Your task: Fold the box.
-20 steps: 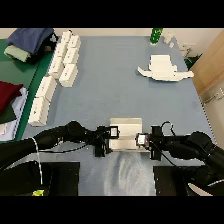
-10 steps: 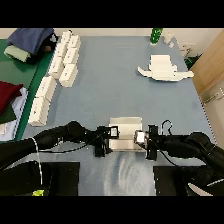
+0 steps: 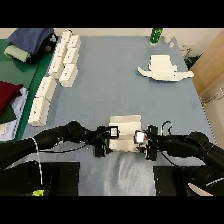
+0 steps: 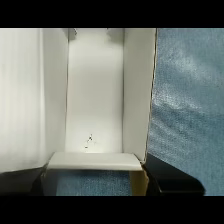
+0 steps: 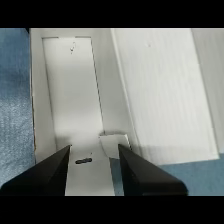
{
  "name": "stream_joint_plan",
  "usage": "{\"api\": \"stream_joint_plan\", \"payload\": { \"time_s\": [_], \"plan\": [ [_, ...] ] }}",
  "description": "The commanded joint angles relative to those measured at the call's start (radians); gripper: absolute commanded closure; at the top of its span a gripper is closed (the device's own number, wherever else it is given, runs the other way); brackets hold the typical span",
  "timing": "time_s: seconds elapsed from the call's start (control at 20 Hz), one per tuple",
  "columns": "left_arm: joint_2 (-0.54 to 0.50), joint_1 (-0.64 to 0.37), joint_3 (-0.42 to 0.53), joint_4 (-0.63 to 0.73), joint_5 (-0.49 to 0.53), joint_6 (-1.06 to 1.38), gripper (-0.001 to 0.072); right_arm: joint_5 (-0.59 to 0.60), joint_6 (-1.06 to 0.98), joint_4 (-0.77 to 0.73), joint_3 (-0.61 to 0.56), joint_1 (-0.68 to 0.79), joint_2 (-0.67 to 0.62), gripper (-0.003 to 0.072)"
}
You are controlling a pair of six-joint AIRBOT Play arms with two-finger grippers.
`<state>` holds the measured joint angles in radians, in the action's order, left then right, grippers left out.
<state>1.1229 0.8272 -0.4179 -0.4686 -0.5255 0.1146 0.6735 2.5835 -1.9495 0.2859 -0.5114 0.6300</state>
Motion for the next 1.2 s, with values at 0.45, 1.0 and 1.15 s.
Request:
{"api": "stream_joint_plan", "payload": {
  "time_s": [0.45,1.0,1.15],
  "plan": [
    [-0.001,0.000,-0.001,0.000,0.000,0.000,0.0193,-0.018,0.002,-0.023,-0.002,-0.001,0.001,0.0068],
    [-0.001,0.001,-0.001,0.000,0.000,0.000,0.0193,0.135,-0.564,0.296,0.053,0.000,-0.002,0.0643],
    [-0.001,0.000,-0.001,0.000,0.000,0.000,0.0192,0.236,-0.737,0.416,0.107,0.001,-0.002,0.0683]
  ]
}}
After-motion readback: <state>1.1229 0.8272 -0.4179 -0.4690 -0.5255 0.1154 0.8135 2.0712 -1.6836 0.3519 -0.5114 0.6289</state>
